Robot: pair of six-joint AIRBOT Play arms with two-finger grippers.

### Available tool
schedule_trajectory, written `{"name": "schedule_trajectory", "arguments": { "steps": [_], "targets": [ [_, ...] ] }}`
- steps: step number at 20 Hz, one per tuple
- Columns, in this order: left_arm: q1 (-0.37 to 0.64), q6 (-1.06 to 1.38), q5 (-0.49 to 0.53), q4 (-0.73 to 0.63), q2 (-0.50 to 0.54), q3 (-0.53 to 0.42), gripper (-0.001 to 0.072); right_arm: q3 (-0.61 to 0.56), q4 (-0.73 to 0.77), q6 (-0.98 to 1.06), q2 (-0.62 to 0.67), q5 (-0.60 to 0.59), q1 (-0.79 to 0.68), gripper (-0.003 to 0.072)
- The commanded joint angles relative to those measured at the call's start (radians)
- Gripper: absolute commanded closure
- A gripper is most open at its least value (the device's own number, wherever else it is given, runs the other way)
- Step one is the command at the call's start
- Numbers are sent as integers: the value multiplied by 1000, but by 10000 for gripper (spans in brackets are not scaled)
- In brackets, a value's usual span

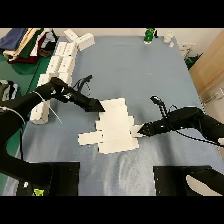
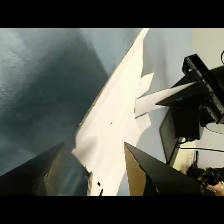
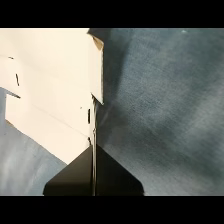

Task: Fold the box.

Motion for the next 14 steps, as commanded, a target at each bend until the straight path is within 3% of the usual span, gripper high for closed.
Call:
{"name": "schedule_trajectory", "arguments": {
  "steps": [1,2,3,4,12,13,14],
  "targets": [
    [-36,77,-37,-58,-79,1,172,0,1,8,1,1,0,684],
    [-46,95,-37,-64,-86,1,217,0,1,9,1,1,0,684],
    [-54,116,-39,-68,-87,2,340,0,1,10,1,1,0,685],
    [-58,131,-48,-76,-87,6,366,0,-1,14,1,0,0,684],
    [-59,143,-79,-41,-88,43,385,0,-3,19,1,-6,0,684],
    [-59,148,-80,-40,-88,50,590,0,-3,19,1,-7,0,684],
    [-60,166,-81,-41,-88,57,696,0,-3,19,1,-7,0,684]
  ]
}}
